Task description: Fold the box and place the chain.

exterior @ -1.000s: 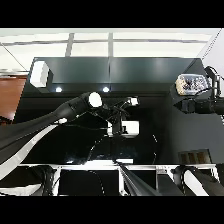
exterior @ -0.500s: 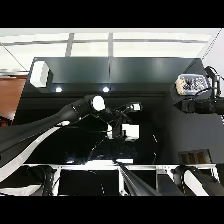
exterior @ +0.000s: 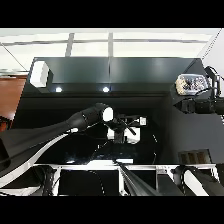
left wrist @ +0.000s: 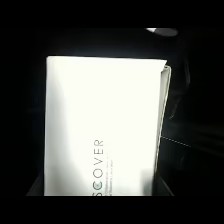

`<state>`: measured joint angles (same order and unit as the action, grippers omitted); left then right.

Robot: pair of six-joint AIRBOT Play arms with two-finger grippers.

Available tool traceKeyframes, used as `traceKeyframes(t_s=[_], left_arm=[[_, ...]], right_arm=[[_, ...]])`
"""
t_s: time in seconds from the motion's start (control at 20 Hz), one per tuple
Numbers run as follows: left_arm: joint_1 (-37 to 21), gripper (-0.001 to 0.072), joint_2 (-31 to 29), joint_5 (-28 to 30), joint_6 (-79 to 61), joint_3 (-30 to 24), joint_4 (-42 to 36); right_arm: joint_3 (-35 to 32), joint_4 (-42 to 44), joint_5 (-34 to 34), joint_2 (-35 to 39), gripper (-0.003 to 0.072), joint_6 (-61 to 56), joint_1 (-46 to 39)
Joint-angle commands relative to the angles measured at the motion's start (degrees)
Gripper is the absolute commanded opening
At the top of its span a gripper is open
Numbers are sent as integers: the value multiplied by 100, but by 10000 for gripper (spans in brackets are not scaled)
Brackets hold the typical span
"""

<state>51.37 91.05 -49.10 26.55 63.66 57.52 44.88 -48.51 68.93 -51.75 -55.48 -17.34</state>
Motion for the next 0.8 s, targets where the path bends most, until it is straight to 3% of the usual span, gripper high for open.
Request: traceKeyframes(t_s=[0.0,0.05,0.2,0.45,0.6,0.75], left_arm=[[70,260,-210,52,662,4,704],[-42,212,-376,-79,1045,4,927],[-850,197,-940,-785,2267,-170,1432],[-3462,197,-1838,-1676,3648,-992,2282],[-5434,198,-2006,-1451,4446,-1279,2304],[-6896,198,-1915,-916,5169,-1207,2275]], right_arm=[[-2,0,50,4,16,0,-2],[-2,0,55,4,16,-2,-2],[-2,0,57,4,16,-2,-2],[-2,2,50,4,16,-4,-2],[-2,4,48,4,16,-35,-2],[-2,28,50,4,16,-118,-2]])
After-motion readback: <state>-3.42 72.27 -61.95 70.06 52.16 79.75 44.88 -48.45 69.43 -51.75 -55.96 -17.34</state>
